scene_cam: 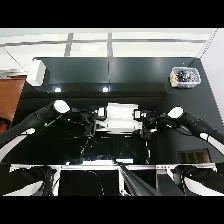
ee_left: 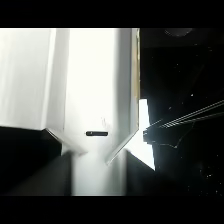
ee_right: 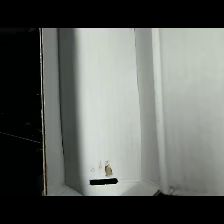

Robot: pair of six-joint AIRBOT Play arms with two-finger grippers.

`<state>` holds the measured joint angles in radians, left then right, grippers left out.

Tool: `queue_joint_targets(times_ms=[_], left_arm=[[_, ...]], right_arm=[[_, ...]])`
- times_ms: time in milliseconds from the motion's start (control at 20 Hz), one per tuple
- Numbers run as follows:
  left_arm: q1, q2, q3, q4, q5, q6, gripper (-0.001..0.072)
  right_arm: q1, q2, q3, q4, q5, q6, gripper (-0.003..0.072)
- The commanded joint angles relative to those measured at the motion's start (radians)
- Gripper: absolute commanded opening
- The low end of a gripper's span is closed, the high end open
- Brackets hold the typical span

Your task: Fold the box and place the chain.

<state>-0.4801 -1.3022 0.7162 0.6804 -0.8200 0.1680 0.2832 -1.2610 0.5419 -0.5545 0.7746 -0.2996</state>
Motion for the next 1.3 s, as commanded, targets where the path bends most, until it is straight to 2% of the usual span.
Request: queue_joint_targets(times_ms=[0, 150, 400, 650, 700, 750, 800, 850, 900, 950, 1000, 1050, 1100, 1150, 1250], left_arm=[[-0.026, -0.011, 0.008, -0.012, 0.010, 0.008, 0.0215], [-0.031, -0.012, 0.011, -0.049, 0.029, 0.003, 0.0215], [-0.069, -0.050, 0.011, -0.217, 0.065, 0.003, 0.0217], [-0.091, -0.074, 0.011, -0.222, 0.109, -0.046, 0.0215], [-0.089, -0.073, 0.011, -0.218, 0.109, -0.065, 0.0109], [-0.089, -0.073, 0.011, -0.209, 0.104, -0.068, 0.0066], [-0.090, -0.073, 0.011, -0.206, 0.103, -0.068, 0.0135], [-0.090, -0.073, 0.011, -0.207, 0.105, -0.067, 0.0402], [-0.090, -0.073, 0.011, -0.205, 0.104, -0.068, 0.0524], [-0.086, -0.072, 0.011, -0.180, 0.098, -0.068, 0.0378], [-0.086, -0.070, 0.011, -0.145, 0.088, -0.068, 0.0353], [-0.086, -0.065, 0.011, -0.111, 0.080, -0.075, 0.0368], [-0.086, -0.053, 0.016, -0.071, 0.073, -0.110, 0.0178], [-0.085, -0.034, 0.028, -0.005, 0.051, -0.161, 0.0026], [-0.065, 0.026, 0.055, 0.112, -0.008, -0.316, 0.0025]], right_arm=[[-0.001, 0.001, 0.001, 0.000, 0.000, 0.000, 0.0236], [0.000, 0.001, 0.001, 0.000, 0.000, 0.000, 0.0237], [-0.001, 0.001, 0.001, 0.000, 0.000, 0.000, 0.0236], [-0.001, 0.001, 0.001, 0.000, 0.000, 0.000, 0.0236], [-0.001, 0.001, 0.001, 0.000, 0.000, 0.000, 0.0236], [0.000, 0.001, 0.001, 0.000, 0.000, 0.000, 0.0236], [-0.001, 0.001, 0.001, 0.000, 0.000, 0.000, 0.0236], [-0.001, 0.001, 0.001, 0.000, 0.000, 0.000, 0.0236], [-0.001, 0.001, 0.001, 0.000, 0.000, 0.000, 0.0236], [0.000, 0.001, 0.001, 0.000, 0.000, 0.000, 0.0236], [0.000, 0.001, 0.001, 0.000, 0.000, 0.000, 0.0236], [-0.001, 0.001, 0.001, 0.000, 0.000, 0.000, 0.0236], [0.000, 0.001, 0.001, 0.000, 0.000, 0.000, 0.0236], [0.000, 0.001, 0.001, 0.000, 0.000, 0.000, 0.0236], [-0.001, 0.001, 0.001, 0.000, 0.000, 0.000, 0.0236]])
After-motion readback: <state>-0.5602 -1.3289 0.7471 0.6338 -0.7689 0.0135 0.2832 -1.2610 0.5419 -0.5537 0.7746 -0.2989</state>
